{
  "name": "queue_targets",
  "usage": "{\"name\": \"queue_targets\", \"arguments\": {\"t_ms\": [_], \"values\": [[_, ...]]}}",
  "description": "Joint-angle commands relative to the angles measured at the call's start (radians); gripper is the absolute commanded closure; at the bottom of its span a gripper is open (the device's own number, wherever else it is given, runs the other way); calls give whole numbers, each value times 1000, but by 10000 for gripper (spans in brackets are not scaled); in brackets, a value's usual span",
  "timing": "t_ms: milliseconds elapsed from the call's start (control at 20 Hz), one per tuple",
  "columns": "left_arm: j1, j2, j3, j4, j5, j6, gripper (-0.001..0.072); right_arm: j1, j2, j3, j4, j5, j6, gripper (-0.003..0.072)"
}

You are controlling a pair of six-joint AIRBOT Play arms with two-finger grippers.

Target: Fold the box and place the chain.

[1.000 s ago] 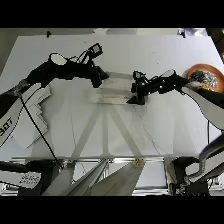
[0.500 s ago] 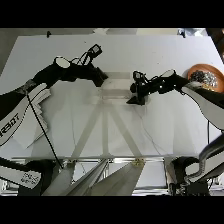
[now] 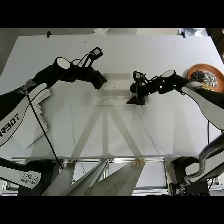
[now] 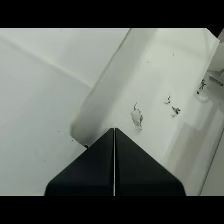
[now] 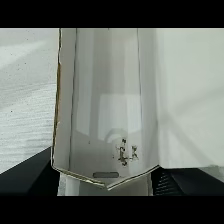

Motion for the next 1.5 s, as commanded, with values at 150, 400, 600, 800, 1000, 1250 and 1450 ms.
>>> {"name": "queue_targets", "arguments": {"t_ms": [150, 400, 600, 800, 1000, 1250, 1450], "values": [[46, 139, 0, 96, -60, 0, 703, 1, 0, 0, 0, -1, 1, 146], [130, 206, 0, 278, -232, 0, 703, 1, 0, 0, 0, -1, 1, 146], [124, 200, -58, 315, -234, 139, 318, 1, 0, 0, 0, -1, 1, 146], [87, 167, -127, 293, -234, 346, 157, 1, 0, 0, 0, -2, 1, 146], [55, 88, -146, 233, -233, 381, 128, 1, 0, 0, 0, -1, 0, 146], [21, 50, -146, 226, -166, 449, 129, 1, 0, 0, 0, -1, 1, 146], [11, 51, -146, 218, -197, 450, 229, 1, 0, 0, 0, -1, 1, 146]]}}
